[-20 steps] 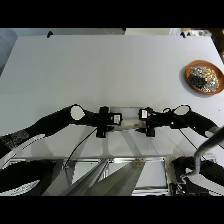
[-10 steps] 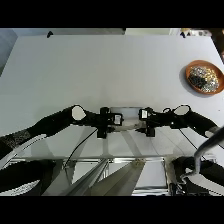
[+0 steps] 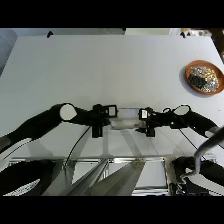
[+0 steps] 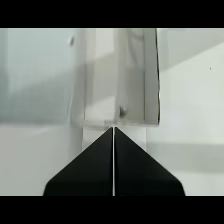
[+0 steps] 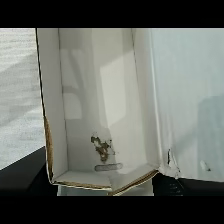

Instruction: Fold the box and place the chain.

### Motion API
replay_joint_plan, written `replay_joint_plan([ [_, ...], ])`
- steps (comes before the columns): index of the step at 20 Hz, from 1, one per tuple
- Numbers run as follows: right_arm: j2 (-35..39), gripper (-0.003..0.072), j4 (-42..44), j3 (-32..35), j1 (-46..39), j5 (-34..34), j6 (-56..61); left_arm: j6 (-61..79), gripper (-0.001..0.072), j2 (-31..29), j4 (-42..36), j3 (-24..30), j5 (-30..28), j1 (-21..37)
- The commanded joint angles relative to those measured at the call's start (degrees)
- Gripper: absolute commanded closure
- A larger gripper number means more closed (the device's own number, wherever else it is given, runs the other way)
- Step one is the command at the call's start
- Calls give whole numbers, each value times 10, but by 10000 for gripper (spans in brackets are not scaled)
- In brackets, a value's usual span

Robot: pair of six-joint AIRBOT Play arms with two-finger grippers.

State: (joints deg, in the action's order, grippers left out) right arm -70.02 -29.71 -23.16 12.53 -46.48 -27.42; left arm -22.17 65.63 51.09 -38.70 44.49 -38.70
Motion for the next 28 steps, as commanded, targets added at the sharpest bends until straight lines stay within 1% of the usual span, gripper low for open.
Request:
replay_joint_plan([
  [1, 0, 229, 0, 0, 0, 0, 0, -302, 704, -82, 174, 0, 88, 37],
  [3, 0, 229, 0, 0, 0, 0, -1, -431, 704, -120, 224, 0, 128, 66],
  [5, 0, 229, 0, 0, 0, 0, 0, -534, 704, -141, 231, 1, 138, 93],
  [8, 0, 229, 0, 0, 0, 0, 0, -675, 704, -125, 220, 8, 127, 103],
  [9, 0, 229, 0, 0, 0, 0, 0, -686, 704, -113, 199, 16, 116, 103],
  [11, 0, 229, 0, 0, 0, 0, -1, -685, 704, -89, 152, 42, 73, 102],
  [12, 0, 229, 0, 0, 0, 0, -1, -685, 704, -75, 139, 54, 48, 98],
  [13, 0, 229, 0, 0, 0, 0, 0, -685, 704, -67, 139, 59, 34, 92],
  [15, 0, 229, 0, 0, 0, 0, -1, -685, 704, -59, 137, 59, 19, 82],
  [19, 0, 229, 0, 0, 0, 0, -1, -685, 704, -40, 125, 59, -2, 84],
  [22, 0, 229, 0, 0, 0, 0, -1, -680, 704, -3, 90, 59, -21, 83],
  [25, 0, 229, 0, 0, 0, 0, 0, -678, 699, 41, 72, 59, -22, 83],
  [28, 0, 229, 0, 0, 0, 0, -1, -652, 700, 63, 48, 59, -22, 82],
])
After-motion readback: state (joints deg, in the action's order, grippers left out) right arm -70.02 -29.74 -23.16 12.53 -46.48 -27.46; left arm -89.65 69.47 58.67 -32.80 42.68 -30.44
